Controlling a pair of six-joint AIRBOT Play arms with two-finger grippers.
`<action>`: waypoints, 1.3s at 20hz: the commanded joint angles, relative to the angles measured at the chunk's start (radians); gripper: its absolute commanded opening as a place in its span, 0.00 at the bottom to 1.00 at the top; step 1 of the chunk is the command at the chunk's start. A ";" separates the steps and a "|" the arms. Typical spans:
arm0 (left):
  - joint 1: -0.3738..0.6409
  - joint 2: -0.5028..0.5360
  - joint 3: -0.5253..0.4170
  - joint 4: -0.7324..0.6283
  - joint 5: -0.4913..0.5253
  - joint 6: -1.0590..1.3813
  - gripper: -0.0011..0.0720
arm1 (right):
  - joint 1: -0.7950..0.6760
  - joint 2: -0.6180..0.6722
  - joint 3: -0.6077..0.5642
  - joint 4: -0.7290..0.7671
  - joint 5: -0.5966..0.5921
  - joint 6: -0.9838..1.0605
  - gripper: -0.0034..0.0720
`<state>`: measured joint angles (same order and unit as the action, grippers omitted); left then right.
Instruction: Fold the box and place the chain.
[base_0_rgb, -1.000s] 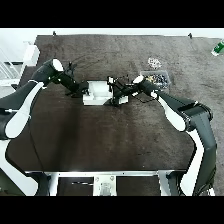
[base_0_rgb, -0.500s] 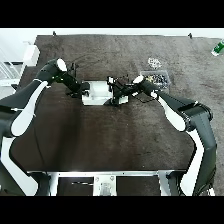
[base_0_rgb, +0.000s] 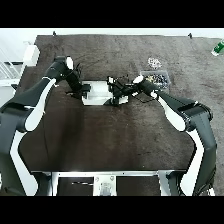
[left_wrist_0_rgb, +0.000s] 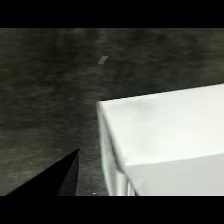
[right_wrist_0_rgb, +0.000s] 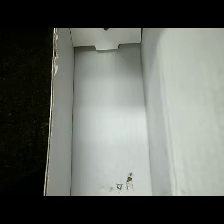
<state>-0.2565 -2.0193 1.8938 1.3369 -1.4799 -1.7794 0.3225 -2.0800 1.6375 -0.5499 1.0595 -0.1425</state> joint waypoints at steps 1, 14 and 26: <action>-0.005 -0.020 0.026 0.042 -0.031 -0.010 0.50 | 0.000 0.000 0.000 0.000 0.000 0.000 0.77; -0.050 -0.025 0.026 0.106 0.027 0.000 0.47 | 0.000 0.000 0.000 0.000 0.000 0.000 0.77; -0.050 -0.025 0.026 0.062 0.066 -0.001 0.29 | 0.000 0.000 0.000 0.000 0.000 0.000 0.77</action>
